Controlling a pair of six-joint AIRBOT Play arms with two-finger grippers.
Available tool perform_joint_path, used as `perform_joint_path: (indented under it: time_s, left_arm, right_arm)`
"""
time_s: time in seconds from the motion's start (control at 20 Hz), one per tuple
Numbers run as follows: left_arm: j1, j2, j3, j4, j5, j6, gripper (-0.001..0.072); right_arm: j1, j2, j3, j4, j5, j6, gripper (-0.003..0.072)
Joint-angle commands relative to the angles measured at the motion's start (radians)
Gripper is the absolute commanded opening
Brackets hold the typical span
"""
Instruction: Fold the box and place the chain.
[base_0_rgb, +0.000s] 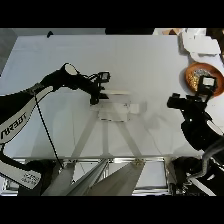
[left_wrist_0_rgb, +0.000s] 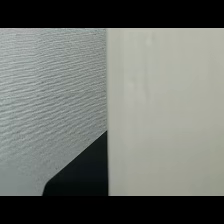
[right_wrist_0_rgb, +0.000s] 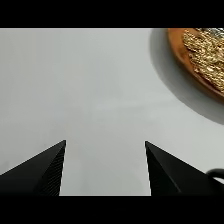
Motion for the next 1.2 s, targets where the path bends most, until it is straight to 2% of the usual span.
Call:
perform_joint_path:
  time_s: [0.0,0.05,0.15,0.25,0.35,0.55,0.65,0.8,1.0,1.15]
  left_arm:
    - [0.000,-0.001,0.001,0.002,0.001,0.000,0.0014]
    - [0.000,-0.001,0.001,0.002,0.001,0.000,0.0014]
    - [0.000,-0.001,0.001,0.001,0.001,0.000,0.0014]
    - [0.000,-0.001,0.001,0.002,0.001,0.000,0.0014]
    - [0.000,-0.001,0.001,0.002,0.001,0.000,0.0014]
    - [0.000,-0.001,0.001,0.001,0.001,0.000,0.0014]
    - [0.000,-0.001,0.001,0.002,0.001,0.000,0.0014]
    - [0.000,-0.001,0.001,0.002,0.001,0.000,0.0014]
    - [0.000,-0.001,0.001,0.002,0.001,0.000,0.0014]
    - [0.000,-0.001,0.001,0.002,0.001,0.000,0.0014]
  right_arm:
    - [0.000,0.001,0.028,0.149,0.280,-0.266,0.0399]
    - [0.000,0.001,0.031,0.204,0.353,-0.319,0.0315]
    - [0.000,0.001,0.032,0.303,0.425,-0.385,0.0311]
    - [0.028,0.004,0.036,0.398,0.406,-0.482,0.0325]
    - [0.102,0.021,0.037,0.472,0.367,-0.644,0.0442]
    - [0.282,0.030,0.038,0.479,0.249,-0.964,0.0444]
    - [0.345,0.028,0.038,0.479,0.246,-1.061,0.0444]
    - [0.412,0.028,0.038,0.479,0.254,-1.078,0.0432]
    - [0.431,0.028,0.038,0.479,0.271,-1.076,0.0434]
    - [0.431,0.028,0.038,0.551,0.270,-1.067,0.0433]
